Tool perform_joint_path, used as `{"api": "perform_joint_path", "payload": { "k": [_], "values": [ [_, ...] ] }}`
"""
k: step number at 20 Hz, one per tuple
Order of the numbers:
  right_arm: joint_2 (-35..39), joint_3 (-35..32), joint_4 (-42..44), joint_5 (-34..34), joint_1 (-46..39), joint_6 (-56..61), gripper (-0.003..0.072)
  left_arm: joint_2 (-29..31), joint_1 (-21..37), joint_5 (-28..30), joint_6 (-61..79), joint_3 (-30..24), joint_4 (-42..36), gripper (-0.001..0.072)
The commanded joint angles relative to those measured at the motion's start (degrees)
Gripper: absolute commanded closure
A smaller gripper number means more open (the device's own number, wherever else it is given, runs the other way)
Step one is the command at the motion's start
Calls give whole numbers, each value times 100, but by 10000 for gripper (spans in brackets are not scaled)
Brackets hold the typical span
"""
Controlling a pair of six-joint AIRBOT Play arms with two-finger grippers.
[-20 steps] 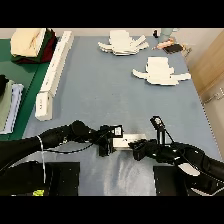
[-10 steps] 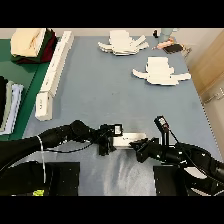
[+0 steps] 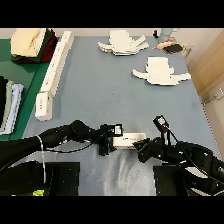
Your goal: Fold the box.
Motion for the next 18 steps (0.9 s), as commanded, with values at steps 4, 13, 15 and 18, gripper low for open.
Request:
{"api": "perform_joint_path", "payload": {
  "k": [4,13,15,18],
  "values": [
    [48,48,-166,586,-13,181,685,-2,0,-2,0,0,2,185],
    [-116,39,-566,997,-13,479,685,-2,2,-2,0,0,2,185],
    [-269,39,-564,1008,-13,481,685,-2,0,-2,0,0,2,185],
    [-310,39,-544,1005,-13,481,685,-2,0,-2,0,0,2,185]
  ]
}}
